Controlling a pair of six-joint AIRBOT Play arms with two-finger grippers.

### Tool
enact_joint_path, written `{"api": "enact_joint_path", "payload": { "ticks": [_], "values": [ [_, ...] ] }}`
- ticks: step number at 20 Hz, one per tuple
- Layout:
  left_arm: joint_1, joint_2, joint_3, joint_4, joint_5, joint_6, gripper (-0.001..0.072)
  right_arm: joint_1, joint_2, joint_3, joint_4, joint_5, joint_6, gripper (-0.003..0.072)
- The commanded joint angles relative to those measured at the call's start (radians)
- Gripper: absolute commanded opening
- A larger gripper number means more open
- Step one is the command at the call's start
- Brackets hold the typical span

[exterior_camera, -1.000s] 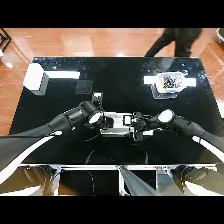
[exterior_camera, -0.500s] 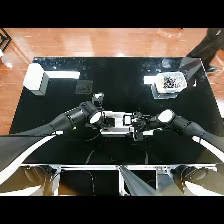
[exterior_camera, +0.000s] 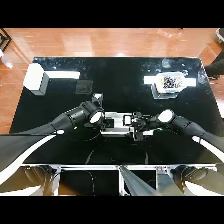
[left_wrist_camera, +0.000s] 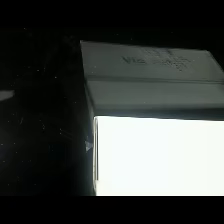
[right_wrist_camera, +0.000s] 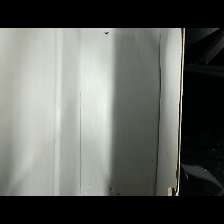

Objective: Fold the box and place the chain.

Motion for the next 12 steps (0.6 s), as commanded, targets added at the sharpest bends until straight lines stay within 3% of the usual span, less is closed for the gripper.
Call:
{"api": "enact_joint_path", "payload": {
  "ticks": [1,3,4,6,7,12],
  "values": [
    [-0.001,0.0,0.0,-0.008,-0.002,0.006,0.0022,0.008,0.0,0.0,0.002,0.0,0.0,0.0237],
    [-0.001,0.001,0.0,-0.008,-0.007,0.006,0.0027,0.009,0.0,0.0,0.003,0.0,0.001,0.0237],
    [-0.001,0.002,0.005,-0.007,-0.02,0.006,0.0114,0.009,0.0,0.0,0.003,0.0,0.001,0.0237],
    [0.0,0.002,0.024,0.005,-0.041,0.006,0.054,0.009,0.0,0.0,0.003,0.0,0.001,0.0237],
    [0.0,0.002,0.035,0.019,-0.05,0.006,0.058,0.009,0.0,0.0,0.003,0.0,0.001,0.0237],
    [-0.001,0.003,0.051,0.038,-0.062,0.006,0.0566,0.009,0.0,0.0,0.003,-0.002,0.002,0.0237]
  ]
}}
